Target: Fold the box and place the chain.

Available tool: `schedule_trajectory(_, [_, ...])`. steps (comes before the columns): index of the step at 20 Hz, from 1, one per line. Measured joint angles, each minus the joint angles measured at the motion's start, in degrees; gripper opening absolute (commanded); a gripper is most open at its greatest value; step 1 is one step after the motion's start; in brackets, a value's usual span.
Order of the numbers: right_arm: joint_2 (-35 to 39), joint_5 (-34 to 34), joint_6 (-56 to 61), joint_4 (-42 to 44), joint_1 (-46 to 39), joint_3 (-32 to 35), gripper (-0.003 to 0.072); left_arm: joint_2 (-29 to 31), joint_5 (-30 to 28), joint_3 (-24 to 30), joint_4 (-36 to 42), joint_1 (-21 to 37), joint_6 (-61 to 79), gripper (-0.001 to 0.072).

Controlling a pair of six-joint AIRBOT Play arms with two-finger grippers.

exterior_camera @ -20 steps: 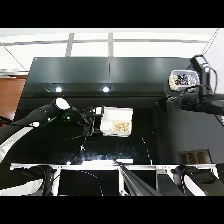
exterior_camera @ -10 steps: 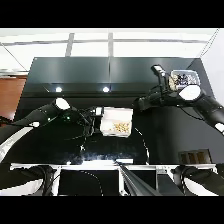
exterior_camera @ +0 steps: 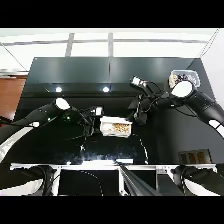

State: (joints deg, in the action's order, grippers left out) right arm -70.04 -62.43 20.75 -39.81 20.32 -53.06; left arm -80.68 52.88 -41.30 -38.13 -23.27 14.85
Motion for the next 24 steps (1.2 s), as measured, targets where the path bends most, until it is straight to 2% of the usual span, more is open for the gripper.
schedule_trajectory(7, [0.09, -1.07, -4.94, -0.98, 2.51, 1.4, 0.072, 0.0, -0.07, 0.0, 0.0, 0.0, -0.02, 0.0353])
schedule_trajectory(17, [0.09, 4.22, -8.48, -2.8, 5.25, 5.92, 0.072, 0.0, -0.15, 0.0, -0.02, -0.07, -0.02, 0.0353])
schedule_trajectory(24, [0.15, 7.78, -8.94, -4.61, 7.43, 6.71, 0.072, 0.0, -0.15, 0.0, -0.02, -0.07, -0.02, 0.0353])
